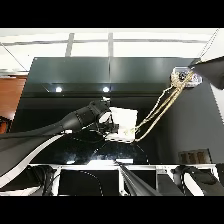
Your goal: Fold the box and place the chain.
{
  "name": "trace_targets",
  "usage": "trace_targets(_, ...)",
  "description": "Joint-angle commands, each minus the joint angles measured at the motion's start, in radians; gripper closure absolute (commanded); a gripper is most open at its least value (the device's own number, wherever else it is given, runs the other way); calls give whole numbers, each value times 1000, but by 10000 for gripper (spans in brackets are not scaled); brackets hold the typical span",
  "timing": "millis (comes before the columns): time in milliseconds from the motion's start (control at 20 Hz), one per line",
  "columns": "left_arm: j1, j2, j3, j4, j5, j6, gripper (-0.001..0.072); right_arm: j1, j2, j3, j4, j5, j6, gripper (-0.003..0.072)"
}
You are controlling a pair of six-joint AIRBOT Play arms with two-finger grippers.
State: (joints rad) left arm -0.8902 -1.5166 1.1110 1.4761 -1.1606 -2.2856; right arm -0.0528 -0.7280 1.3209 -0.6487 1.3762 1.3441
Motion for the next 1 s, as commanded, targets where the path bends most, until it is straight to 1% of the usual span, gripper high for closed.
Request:
trace_targets(0, 0, 1, 0, 0, 0, 0, 679, 122, 3, 0, 89, 1, 14, 678)
trace_targets(100, 0, 1, 0, 0, 0, 0, 680, 201, 2, 0, 97, -33, 32, 678)
trace_targets(250, 1, 1, 0, 0, 0, 0, 680, 271, 2, 0, 97, -83, 36, 678)
trace_targets(600, 0, 1, 0, 0, 0, 0, 680, 281, 0, 0, 102, -105, 41, 678)
trace_targets(800, 0, 1, 0, 0, 0, 0, 679, 283, -9, 0, 151, -117, 39, 678)
trace_targets(950, 0, 1, 0, 0, 0, 0, 680, 305, -18, 0, 149, -125, 39, 678)
